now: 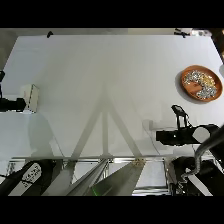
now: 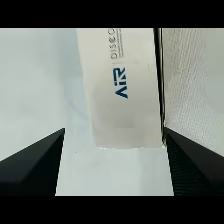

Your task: Fold the box and place the chain.

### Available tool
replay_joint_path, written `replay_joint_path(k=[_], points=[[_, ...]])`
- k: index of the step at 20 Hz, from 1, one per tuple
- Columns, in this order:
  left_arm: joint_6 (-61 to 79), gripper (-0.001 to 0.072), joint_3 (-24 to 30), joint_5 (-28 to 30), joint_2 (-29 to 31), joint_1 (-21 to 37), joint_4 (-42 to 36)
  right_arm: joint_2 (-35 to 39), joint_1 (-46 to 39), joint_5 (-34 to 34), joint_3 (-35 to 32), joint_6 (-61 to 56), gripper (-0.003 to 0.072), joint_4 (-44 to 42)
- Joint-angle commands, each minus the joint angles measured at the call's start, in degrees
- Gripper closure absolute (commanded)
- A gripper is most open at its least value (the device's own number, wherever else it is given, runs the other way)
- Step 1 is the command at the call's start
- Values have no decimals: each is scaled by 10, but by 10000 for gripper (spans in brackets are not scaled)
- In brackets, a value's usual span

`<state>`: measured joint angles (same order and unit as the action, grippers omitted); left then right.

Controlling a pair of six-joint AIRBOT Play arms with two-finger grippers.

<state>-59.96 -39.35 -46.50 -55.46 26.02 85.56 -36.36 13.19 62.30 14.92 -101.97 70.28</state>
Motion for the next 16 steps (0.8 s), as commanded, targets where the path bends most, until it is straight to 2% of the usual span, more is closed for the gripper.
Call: replay_joint_path(k=[1, 8, 16], points=[[6, 11, -1, 2, 53, -19, 0, 0, 0, 0, 0, 0, 671, 0], [6, 10, -1, -5, 52, -122, 3, 0, 0, 0, 0, 0, 671, 0], [6, 11, -1, 14, 52, -158, 2, 0, 0, 0, 0, 0, 671, 0]])
